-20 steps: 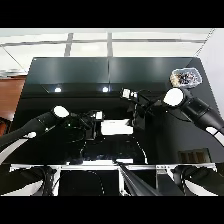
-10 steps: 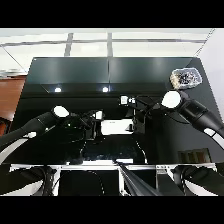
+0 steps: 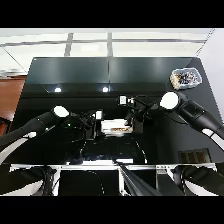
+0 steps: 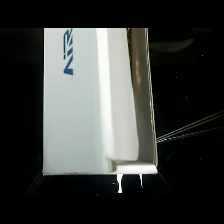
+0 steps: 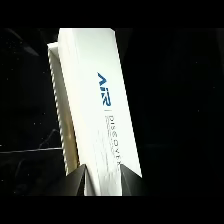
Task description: Fold the box and place the chain.
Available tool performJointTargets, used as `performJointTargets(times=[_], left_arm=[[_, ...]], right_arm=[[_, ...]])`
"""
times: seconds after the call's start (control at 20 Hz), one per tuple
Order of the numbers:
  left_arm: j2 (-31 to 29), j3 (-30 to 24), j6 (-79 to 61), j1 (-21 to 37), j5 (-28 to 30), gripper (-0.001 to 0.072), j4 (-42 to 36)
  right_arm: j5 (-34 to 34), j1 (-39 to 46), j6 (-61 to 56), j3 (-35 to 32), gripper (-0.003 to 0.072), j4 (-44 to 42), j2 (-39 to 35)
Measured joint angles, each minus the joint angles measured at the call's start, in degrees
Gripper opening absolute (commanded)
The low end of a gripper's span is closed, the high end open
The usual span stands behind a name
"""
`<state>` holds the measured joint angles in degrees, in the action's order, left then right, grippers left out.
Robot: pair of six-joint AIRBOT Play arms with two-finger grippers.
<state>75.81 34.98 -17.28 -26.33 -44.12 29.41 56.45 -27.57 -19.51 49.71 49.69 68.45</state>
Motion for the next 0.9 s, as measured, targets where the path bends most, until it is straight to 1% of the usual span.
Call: performJointTargets(times=[0.9], left_arm=[[0.0,0.0,-0.1,0.0,0.0,0.0479,0.1]], right_arm=[[0.5,0.0,0.1,-1.5,0.0238,0.0,0.0]])
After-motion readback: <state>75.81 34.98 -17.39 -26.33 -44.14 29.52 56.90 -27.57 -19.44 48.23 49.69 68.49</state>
